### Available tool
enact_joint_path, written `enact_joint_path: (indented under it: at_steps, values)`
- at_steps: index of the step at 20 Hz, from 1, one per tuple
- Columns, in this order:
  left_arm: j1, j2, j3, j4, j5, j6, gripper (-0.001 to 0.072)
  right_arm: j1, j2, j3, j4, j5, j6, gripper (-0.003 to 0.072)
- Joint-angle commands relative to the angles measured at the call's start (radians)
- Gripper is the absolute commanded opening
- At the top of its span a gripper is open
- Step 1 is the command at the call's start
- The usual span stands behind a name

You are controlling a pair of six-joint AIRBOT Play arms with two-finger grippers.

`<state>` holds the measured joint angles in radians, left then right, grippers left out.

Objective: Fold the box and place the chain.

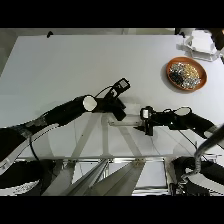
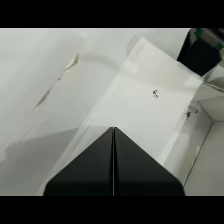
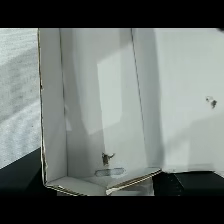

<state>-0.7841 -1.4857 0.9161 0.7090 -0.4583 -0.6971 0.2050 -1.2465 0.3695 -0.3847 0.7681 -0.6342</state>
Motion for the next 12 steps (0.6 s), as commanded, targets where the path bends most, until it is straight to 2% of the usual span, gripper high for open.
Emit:
enact_joint_path:
  at_steps: [1, 4, 7, 12]
  values:
    - [-0.003, -0.059, -0.001, 0.007, -0.057, -0.016, 0.0000, 0.000, 0.001, 0.001, 0.000, 0.000, -0.002, 0.0323]
    - [-0.001, -0.020, 0.000, 0.007, -0.063, 0.024, 0.0000, 0.000, 0.001, 0.001, 0.000, 0.000, -0.002, 0.0323]
    - [0.001, 0.063, -0.001, 0.029, -0.085, 0.047, 0.0000, 0.000, 0.001, 0.001, 0.000, 0.000, -0.002, 0.0323]
    - [0.007, 0.185, -0.001, 0.240, -0.241, 0.046, 0.0001, 0.000, 0.001, 0.001, 0.000, 0.000, -0.002, 0.0323]
